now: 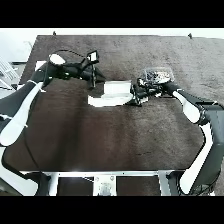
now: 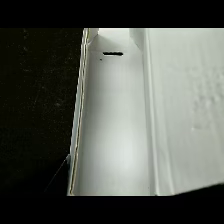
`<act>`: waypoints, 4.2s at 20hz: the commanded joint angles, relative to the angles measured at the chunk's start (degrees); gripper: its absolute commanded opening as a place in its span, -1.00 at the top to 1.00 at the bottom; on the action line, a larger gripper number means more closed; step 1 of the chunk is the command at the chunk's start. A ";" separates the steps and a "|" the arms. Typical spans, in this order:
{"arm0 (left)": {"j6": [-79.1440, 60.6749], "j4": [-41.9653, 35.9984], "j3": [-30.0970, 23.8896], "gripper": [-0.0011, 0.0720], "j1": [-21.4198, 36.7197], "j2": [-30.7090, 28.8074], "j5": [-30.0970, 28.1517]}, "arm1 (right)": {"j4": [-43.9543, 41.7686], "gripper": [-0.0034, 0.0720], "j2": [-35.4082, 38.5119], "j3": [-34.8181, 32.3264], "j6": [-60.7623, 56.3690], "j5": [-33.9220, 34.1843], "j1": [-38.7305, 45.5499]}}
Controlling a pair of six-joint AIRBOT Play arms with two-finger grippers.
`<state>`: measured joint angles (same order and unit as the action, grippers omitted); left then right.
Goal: Fold the box and place the chain.
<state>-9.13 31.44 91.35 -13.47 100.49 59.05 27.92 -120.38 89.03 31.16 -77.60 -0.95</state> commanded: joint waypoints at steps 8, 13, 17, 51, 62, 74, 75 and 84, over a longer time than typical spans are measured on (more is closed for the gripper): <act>11.15 14.99 -8.55 -0.70 -1.22 -1.60 -3.87 | -0.02 -0.36 0.00 0.00 -0.07 -0.02 -0.04; 9.94 15.87 -11.10 -0.70 -5.77 0.55 -9.79 | -0.02 -0.36 0.00 0.00 -0.07 -0.02 -0.04; 9.90 16.24 -11.13 -0.70 -6.60 3.19 -10.21 | -0.02 -0.36 0.00 0.00 -0.07 -0.02 -0.04; 0.48 5.27 -11.15 0.28 -8.57 4.37 -14.86 | -0.02 -0.36 0.00 0.00 -0.07 -0.02 -0.04; -1.90 2.99 -11.15 -0.60 -8.55 5.77 -15.45 | -0.02 -0.36 0.00 0.00 -0.07 -0.02 -0.04; -1.90 3.04 -11.13 0.06 -8.55 5.77 -15.39 | -0.02 -0.36 0.00 0.00 -0.07 -0.02 -0.04; -1.90 3.08 -11.13 0.34 -8.55 5.77 -14.99 | -0.02 -0.36 0.00 0.00 -0.07 -0.02 -0.04; -1.79 2.86 -11.08 0.92 -3.63 3.13 -4.11 | -0.02 -0.36 0.00 0.00 -0.07 -0.02 -0.04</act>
<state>-11.00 34.50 80.20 -18.83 104.90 50.37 27.88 -120.36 89.03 31.14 -77.62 -0.97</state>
